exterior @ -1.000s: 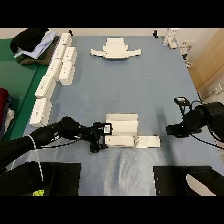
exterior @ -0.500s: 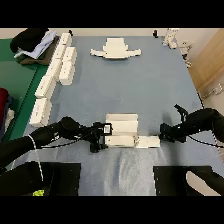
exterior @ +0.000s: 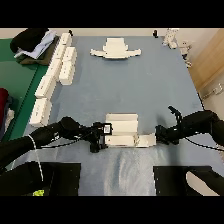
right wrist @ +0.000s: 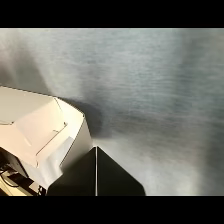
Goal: Fold the box.
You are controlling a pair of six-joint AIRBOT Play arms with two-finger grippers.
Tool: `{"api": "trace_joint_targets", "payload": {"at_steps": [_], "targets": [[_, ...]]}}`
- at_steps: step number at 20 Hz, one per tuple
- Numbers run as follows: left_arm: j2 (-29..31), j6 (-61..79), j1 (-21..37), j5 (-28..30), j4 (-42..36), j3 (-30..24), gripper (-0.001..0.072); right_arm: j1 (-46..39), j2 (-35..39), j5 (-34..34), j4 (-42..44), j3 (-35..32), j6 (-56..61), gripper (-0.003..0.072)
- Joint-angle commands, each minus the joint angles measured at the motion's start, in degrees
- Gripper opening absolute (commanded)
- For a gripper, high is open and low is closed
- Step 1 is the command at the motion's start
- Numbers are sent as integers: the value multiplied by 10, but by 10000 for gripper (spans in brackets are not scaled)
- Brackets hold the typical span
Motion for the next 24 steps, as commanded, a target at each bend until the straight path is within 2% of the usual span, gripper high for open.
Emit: {"api": "trace_joint_targets", "payload": {"at_steps": [1,7,8,9,10,13,14,15,18,19,22,24], "targets": [[0,0,0,0,0,0,520,39,-2,35,7,-12,-2,2],[0,0,0,0,0,0,520,74,11,22,23,35,-2,4],[0,0,0,0,0,0,520,74,17,12,25,45,-2,37],[0,0,0,0,0,0,520,74,24,-2,30,53,-2,216],[0,0,0,0,0,0,520,74,28,-13,37,57,-2,301],[0,0,0,0,0,0,520,82,28,-24,54,59,-2,324],[0,0,0,0,0,0,520,95,28,-14,56,59,-2,486],[0,0,0,0,0,0,520,113,27,0,58,59,-2,543],[0,0,0,0,0,0,520,167,17,44,54,59,21,500],[0,0,0,0,0,0,520,185,9,60,54,59,28,449],[0,0,0,0,0,0,520,225,-8,103,48,62,53,442],[0,0,0,0,0,0,520,252,-18,111,12,74,89,441]]}}
